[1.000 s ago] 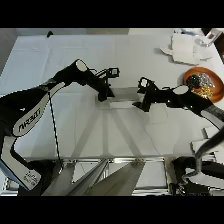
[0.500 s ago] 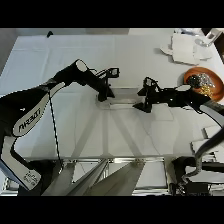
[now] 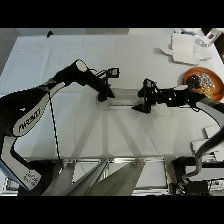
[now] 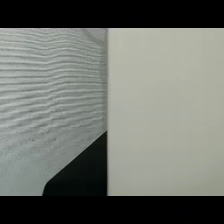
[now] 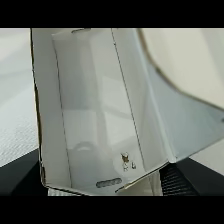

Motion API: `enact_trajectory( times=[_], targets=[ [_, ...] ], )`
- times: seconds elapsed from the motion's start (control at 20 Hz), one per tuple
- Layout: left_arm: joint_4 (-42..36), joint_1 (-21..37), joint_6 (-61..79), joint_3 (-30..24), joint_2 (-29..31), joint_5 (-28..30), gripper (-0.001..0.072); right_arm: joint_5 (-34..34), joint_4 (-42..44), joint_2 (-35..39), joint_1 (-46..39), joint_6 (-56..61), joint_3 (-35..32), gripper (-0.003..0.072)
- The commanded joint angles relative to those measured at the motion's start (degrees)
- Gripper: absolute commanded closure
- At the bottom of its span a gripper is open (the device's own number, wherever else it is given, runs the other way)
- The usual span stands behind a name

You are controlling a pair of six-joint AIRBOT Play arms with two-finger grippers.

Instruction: Fold the box and place the chain.

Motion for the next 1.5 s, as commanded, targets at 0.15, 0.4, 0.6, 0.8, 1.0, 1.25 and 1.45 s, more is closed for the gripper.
enact_trajectory(
  times=[0.15, 0.4, 0.6, 0.8, 1.0, 1.25, 1.45],
  targets=[
    [0.0, 0.0, 0.0, 0.0, 0.0, 0.1, 0.0699, 0.4, -3.6, -1.3, 0.0, -0.8, 1.2, -0.0021],
    [0.0, 0.0, 0.0, 0.0, 0.0, 0.1, 0.0699, 0.4, -3.8, -1.7, 0.0, -0.8, 1.3, -0.0021],
    [0.0, 0.0, 0.0, 0.0, 0.0, 0.1, 0.0699, 0.4, -3.8, -1.7, 0.0, -0.8, 1.3, -0.0021],
    [0.0, 0.0, 0.0, 0.0, 0.0, 0.1, 0.0699, 0.5, -3.8, -1.6, 0.0, -0.8, 1.3, -0.0021],
    [0.0, 0.0, 0.0, 0.0, 0.0, 0.1, 0.0699, 0.7, -3.8, -1.6, 0.0, -0.8, 1.3, -0.0021],
    [0.0, 0.0, 0.0, 0.0, 0.0, 0.1, 0.0699, 0.7, -3.8, -1.6, 0.0, -0.8, 1.3, -0.0020],
    [0.0, 0.0, 0.0, 0.0, 0.0, 0.1, 0.0699, 0.7, -3.9, -1.6, 0.0, -0.8, 1.3, 0.0091]
  ],
)
